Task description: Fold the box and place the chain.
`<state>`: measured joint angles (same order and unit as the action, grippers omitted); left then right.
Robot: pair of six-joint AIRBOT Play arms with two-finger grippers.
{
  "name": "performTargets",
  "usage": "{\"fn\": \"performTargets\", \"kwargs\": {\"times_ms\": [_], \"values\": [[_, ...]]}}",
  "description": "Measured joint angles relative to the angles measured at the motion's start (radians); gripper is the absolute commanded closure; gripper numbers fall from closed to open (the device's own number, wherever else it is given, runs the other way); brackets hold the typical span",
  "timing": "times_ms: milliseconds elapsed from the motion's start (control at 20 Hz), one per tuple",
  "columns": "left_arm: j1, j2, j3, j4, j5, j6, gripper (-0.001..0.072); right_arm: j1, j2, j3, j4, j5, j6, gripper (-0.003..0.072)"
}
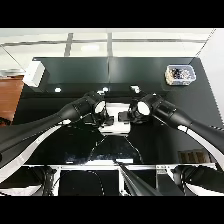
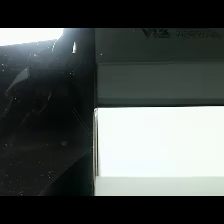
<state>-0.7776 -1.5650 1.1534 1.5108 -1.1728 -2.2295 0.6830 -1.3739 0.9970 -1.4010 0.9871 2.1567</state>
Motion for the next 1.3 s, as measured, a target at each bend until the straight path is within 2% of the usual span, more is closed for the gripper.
{"fn": "performTargets", "kwargs": {"times_ms": [400,850,900,950,1050,1300], "values": [[0.0,0.0,0.0,-0.001,0.0,0.001,0.0681,0.033,-0.055,0.019,-0.033,0.06,0.121,0.0368],[0.0,0.0,0.0,-0.004,-0.014,0.001,0.0681,0.043,-0.081,0.021,-0.051,0.082,0.15,0.0388],[0.0,0.0,0.0,-0.004,-0.014,0.001,0.0681,0.043,-0.084,0.022,-0.048,0.085,0.151,0.041],[0.0,0.0,0.0,-0.004,-0.014,0.001,0.0681,0.043,-0.087,0.022,-0.046,0.086,0.151,0.0559],[0.0,0.0,0.0,-0.006,-0.012,0.001,0.0681,0.043,-0.092,0.023,-0.038,0.084,0.152,0.0669],[0.0,0.0,0.0,-0.005,-0.014,0.0,0.0681,0.043,-0.097,0.024,-0.035,0.088,0.15,0.0666]]}}
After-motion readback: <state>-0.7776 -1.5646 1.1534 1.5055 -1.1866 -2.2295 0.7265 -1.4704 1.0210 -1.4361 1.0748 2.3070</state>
